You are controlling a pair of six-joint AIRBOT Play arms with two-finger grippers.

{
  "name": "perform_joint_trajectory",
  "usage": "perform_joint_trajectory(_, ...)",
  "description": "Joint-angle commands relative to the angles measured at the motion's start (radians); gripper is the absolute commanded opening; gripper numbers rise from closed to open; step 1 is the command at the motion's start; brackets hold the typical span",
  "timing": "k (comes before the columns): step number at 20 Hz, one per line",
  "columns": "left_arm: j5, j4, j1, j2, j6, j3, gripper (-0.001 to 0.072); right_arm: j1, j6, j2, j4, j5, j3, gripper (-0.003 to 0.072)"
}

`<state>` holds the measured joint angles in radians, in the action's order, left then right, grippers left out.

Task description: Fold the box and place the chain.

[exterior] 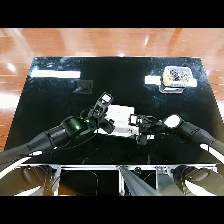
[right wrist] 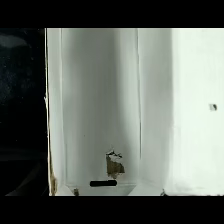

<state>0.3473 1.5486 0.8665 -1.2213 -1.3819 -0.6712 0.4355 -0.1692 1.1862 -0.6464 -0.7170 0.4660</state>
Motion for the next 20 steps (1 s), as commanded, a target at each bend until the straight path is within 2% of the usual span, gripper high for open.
perform_joint_trajectory(1, 0.019, -0.007, 0.0, 0.005, 0.002, -0.001, 0.0543, 0.001, 0.0, 0.001, -0.001, 0.0, -0.001, 0.0551)
perform_joint_trajectory(4, 0.104, -0.09, -0.002, 0.071, 0.002, -0.001, 0.0543, 0.001, 0.0, 0.001, -0.001, 0.0, -0.001, 0.0551)
perform_joint_trajectory(8, 0.354, -0.201, -0.031, 0.222, 0.002, 0.0, 0.0543, 0.001, 0.0, 0.001, -0.001, 0.0, -0.001, 0.0551)
perform_joint_trajectory(10, 0.437, -0.219, -0.066, 0.292, -0.026, 0.002, 0.0543, 0.001, 0.0, 0.001, -0.002, 0.0, -0.001, 0.0551)
perform_joint_trajectory(13, 0.431, -0.163, -0.185, 0.372, -0.063, 0.028, 0.0543, 0.001, 0.0, 0.001, -0.002, 0.0, -0.001, 0.0551)
perform_joint_trajectory(15, 0.426, 0.04, -0.319, 0.388, -0.173, 0.05, 0.0543, 0.001, 0.0, 0.001, -0.001, 0.0, -0.001, 0.0551)
perform_joint_trajectory(17, 0.454, 0.425, -0.467, 0.377, -0.528, 0.068, 0.0543, 0.001, 0.0, 0.001, -0.001, 0.0, -0.001, 0.0551)
perform_joint_trajectory(18, 0.515, 0.61, -0.512, 0.364, -0.736, 0.068, 0.0544, 0.001, 0.0, 0.001, -0.001, 0.0, -0.001, 0.0552)
perform_joint_trajectory(19, 0.594, 0.741, -0.533, 0.348, -0.928, 0.068, 0.0551, 0.001, 0.0, 0.001, -0.001, 0.0, -0.001, 0.0552)
perform_joint_trajectory(20, 0.64, 0.756, -0.521, 0.335, -1.06, 0.068, 0.0572, 0.001, 0.0, 0.001, -0.001, 0.0, -0.001, 0.0552)
